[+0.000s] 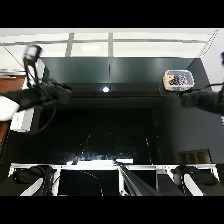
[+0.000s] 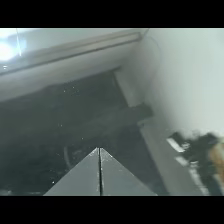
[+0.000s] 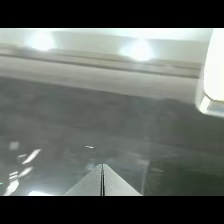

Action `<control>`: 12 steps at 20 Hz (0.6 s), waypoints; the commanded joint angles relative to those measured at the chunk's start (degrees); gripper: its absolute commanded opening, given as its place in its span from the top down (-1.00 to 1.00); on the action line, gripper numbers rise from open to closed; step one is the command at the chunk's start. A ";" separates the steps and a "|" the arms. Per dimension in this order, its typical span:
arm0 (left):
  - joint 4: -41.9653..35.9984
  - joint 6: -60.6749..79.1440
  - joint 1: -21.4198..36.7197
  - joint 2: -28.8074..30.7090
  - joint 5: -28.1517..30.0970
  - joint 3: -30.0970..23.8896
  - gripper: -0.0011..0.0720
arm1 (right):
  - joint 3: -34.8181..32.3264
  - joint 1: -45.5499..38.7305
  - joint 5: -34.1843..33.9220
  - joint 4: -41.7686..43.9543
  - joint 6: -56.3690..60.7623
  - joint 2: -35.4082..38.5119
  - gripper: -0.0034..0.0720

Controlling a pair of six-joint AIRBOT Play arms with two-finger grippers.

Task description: Fold the box and place the chain.

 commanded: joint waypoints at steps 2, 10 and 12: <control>4.98 -3.54 0.09 1.09 8.55 -8.52 0.88 | -11.67 1.22 -11.39 -2.89 0.98 1.16 0.85; 5.14 -3.54 4.22 1.01 7.78 -8.52 0.88 | -11.67 1.22 -5.92 -2.91 0.96 1.16 0.85; 5.14 -3.54 4.22 1.01 7.87 -8.52 0.88 | -11.67 1.22 -5.92 -2.91 0.96 1.16 0.85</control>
